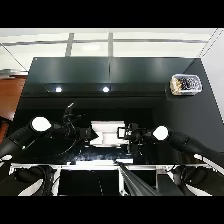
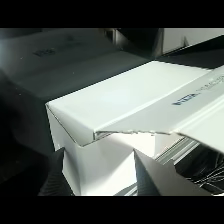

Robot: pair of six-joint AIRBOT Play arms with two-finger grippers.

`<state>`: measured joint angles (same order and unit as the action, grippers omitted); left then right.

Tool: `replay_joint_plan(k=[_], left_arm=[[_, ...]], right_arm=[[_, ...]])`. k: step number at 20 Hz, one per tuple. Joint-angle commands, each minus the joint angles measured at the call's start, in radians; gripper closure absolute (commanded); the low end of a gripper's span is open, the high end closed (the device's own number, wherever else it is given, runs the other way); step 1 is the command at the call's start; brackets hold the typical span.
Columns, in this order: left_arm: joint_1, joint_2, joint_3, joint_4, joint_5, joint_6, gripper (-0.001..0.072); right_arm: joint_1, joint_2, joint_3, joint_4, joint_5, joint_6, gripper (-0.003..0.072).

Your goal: Fold the box and place the chain.

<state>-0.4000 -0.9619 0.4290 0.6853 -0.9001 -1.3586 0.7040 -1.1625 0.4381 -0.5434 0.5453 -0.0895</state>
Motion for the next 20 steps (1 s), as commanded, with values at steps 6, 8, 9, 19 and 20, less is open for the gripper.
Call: replay_joint_plan(k=[6, 8, 9, 19, 20], left_arm=[[-0.001, 0.000, 0.003, 0.043, 0.005, -0.023, 0.0324], [-0.001, 0.000, 0.003, 0.043, 0.005, -0.023, 0.0324], [-0.001, 0.000, 0.003, 0.043, 0.005, -0.023, 0.0325], [-0.177, 0.000, 0.023, 0.256, 0.098, -0.248, 0.0325], [-0.199, 0.000, 0.032, 0.304, 0.109, -0.295, 0.0325]], right_arm=[[0.001, 0.000, 0.001, 0.000, 0.000, 0.000, 0.0296], [0.001, 0.000, 0.001, 0.000, 0.000, 0.000, 0.0296], [0.001, 0.000, 0.001, 0.000, 0.000, 0.000, 0.0296], [0.001, 0.000, 0.001, 0.000, 0.000, 0.001, 0.0296], [0.001, 0.000, 0.001, 0.000, 0.000, 0.000, 0.0296]])
